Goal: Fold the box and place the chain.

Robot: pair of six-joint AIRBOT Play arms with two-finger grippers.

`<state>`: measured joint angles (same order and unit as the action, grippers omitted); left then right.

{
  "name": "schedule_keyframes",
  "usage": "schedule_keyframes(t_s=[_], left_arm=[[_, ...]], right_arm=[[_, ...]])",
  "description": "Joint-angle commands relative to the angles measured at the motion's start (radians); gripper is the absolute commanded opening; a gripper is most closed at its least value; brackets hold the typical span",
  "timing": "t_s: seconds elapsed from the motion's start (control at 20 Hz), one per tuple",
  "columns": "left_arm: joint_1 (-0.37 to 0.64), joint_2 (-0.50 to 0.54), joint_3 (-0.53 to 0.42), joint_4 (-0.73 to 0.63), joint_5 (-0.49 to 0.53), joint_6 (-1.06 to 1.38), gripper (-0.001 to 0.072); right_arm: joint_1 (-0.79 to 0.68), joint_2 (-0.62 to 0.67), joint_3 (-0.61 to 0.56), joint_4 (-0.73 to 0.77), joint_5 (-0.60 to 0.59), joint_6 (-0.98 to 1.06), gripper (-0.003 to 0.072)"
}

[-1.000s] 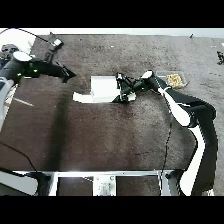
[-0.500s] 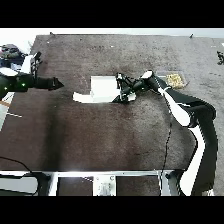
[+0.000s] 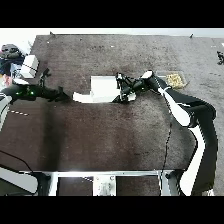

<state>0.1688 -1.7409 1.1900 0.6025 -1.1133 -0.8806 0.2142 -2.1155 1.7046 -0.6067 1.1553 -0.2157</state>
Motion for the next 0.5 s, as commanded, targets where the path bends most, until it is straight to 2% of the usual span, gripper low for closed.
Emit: schedule_keyframes(t_s=[0.0,0.25,0.45], left_arm=[[-0.002,-0.05,0.0,-0.059,-0.035,-0.001,0.0006],[-0.084,-0.088,0.0,-0.076,-0.011,0.003,0.0006],[-0.132,-0.089,0.0,-0.214,-0.014,0.047,0.001]], right_arm=[[0.001,0.0,0.001,0.0,0.0,0.0,0.0358],[0.001,0.0,0.001,0.0,0.0,0.0,0.0358],[0.001,0.0,0.001,0.0,0.0,0.0,0.0358]])
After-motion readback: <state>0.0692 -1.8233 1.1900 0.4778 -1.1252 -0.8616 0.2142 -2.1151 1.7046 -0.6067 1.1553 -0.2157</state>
